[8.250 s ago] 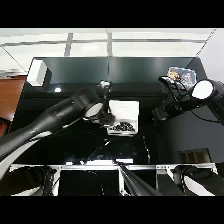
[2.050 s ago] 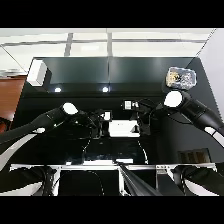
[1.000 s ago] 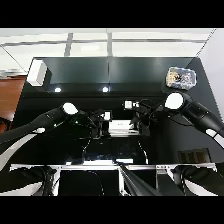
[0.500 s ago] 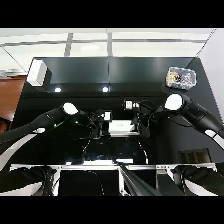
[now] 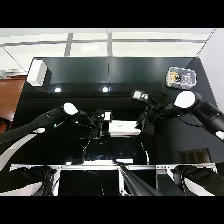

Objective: Fold the box and place the chain.

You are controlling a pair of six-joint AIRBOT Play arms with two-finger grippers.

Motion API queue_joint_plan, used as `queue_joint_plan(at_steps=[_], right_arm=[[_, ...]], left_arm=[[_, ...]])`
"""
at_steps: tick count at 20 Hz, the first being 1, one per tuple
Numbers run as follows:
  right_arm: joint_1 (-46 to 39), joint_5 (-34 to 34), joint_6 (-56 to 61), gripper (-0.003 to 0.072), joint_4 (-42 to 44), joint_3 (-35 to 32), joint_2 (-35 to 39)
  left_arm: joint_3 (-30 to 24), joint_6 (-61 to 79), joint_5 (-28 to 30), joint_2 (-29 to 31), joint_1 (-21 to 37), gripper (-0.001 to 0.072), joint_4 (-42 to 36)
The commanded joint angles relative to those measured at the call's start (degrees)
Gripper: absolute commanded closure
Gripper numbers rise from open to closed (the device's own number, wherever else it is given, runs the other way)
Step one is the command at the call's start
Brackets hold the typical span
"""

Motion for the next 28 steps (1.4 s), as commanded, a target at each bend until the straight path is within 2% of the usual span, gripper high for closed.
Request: queue_joint_plan(at_steps=[1, 5, 7, 11, 17, 25, 28], right_arm=[[-6.9, 8.9, 12.1, 0.0673, 6.2, -4.5, 1.4], [-6.7, -1.7, 12.2, 0.0673, 34.0, -15.0, 1.0], [-4.0, -5.6, 12.2, 0.0673, 38.8, -16.1, 0.0], [-0.4, -12.9, 14.1, 0.0673, 36.1, -16.1, -0.3], [-0.4, -17.0, 21.5, 0.0673, 25.0, -16.1, -0.7], [-0.5, -17.9, 21.5, 0.0673, 23.1, -16.1, -4.0], [-1.2, -12.9, 18.6, 0.0673, 23.2, -14.6, -3.1]], left_arm=[[0.0, 0.0, 0.0, 0.0, 0.0, 0.0205, 0.0], [0.0, 0.0, 0.0, 0.0, 0.0, 0.0205, 0.0], [0.0, 0.0, 0.0, 0.0, 0.0, 0.0205, 0.0], [0.0, 0.0, 0.0, 0.0, 0.0, 0.0205, 0.0], [0.0, 0.0, 0.0, 0.0, 0.0, 0.0205, 0.0], [0.0, 0.0, 0.0, 0.0, 0.0, 0.0205, 0.0], [0.0, 0.0, 0.0, 0.0, 0.0, 0.0205, 0.0]])
